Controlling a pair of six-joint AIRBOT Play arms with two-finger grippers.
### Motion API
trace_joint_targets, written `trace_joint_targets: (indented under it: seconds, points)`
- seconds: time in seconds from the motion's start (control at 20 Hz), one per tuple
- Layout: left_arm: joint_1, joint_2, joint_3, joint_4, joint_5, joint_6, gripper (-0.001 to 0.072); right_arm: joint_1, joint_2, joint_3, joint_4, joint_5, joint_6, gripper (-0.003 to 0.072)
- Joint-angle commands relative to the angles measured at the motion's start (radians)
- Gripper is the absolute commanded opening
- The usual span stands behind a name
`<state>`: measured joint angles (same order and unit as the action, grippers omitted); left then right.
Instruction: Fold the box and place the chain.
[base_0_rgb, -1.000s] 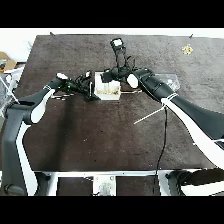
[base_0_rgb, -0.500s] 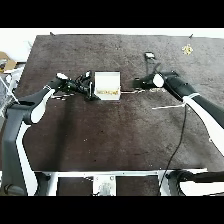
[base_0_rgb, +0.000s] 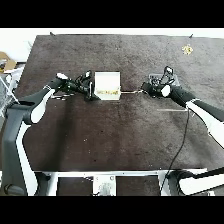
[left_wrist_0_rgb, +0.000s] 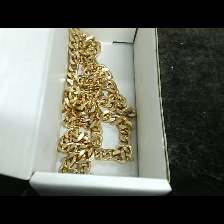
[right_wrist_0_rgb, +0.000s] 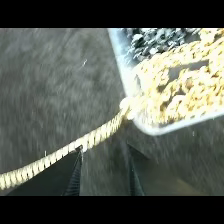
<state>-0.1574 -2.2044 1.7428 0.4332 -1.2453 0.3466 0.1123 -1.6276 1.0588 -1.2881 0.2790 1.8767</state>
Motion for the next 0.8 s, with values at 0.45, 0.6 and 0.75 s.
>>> trace_joint_targets:
  seconds: [0.45,0.6,0.75]
  points:
    - [0.0,0.001,0.0,0.0,0.0,0.0,0.0274,0.106,0.088,-0.004,0.124,-0.176,-0.036,0.0]
    - [0.0,0.001,0.0,0.0,0.0,0.0,0.0274,0.24,0.243,-0.003,0.125,-0.246,-0.093,0.0]
    - [0.0,0.001,0.0,0.0,0.0,0.0,0.0274,0.364,0.31,0.041,0.12,-0.327,-0.098,0.0]
